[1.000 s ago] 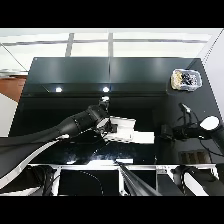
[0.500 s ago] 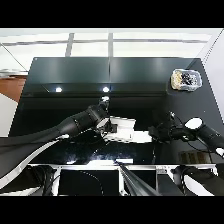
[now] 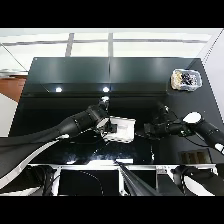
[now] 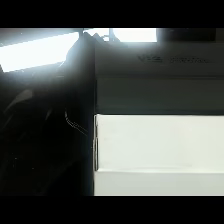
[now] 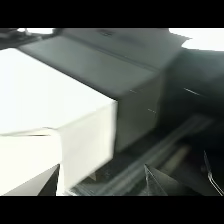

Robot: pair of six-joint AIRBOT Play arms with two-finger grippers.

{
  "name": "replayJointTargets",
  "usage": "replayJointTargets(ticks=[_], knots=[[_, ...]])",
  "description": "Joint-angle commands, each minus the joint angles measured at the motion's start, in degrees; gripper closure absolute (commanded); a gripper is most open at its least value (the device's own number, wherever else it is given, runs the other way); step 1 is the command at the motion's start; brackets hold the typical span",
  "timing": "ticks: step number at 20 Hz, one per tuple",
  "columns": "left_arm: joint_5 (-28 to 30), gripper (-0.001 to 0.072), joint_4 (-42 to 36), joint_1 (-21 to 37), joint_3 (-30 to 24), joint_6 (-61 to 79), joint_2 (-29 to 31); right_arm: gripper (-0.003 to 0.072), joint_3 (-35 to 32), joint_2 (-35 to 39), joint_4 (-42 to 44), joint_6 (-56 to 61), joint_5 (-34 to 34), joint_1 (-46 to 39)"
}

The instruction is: Fold the box and place the chain.

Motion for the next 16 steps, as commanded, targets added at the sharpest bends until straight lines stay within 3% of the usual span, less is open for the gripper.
replayJointTargets(ticks=[1,4,6,8,9,10,16], knots=[[0.04,0.0681,0.0,0.04,0.02,0.04,0.0,0.0074,2.64,-0.04,1.25,-0.66,-0.76,3.39],[0.04,0.0681,0.02,0.04,0.02,0.04,0.0,0.0086,3.06,-0.04,0.92,2.23,-5.22,6.88],[0.04,0.0681,0.02,0.04,0.02,0.04,0.0,0.0152,3.08,-0.04,0.76,4.24,-7.39,9.7],[0.04,0.0681,0.04,0.04,0.02,0.04,0.0,0.0155,3.69,-0.04,-2.12,8.35,-9.6,13.09],[0.04,0.0681,0.07,0.04,0.02,0.04,0.0,0.0285,4.35,-0.04,-4.83,11.08,-10.78,14.82],[0.07,0.0681,0.07,0.04,0.02,0.04,0.0,0.0322,5.2,-0.04,-7.48,13.84,-11.98,16.52],[0.07,0.0681,0.09,0.04,0.02,0.04,0.0,0.0322,11.1,-0.09,-27.61,37.2,-14.27,25.55]])
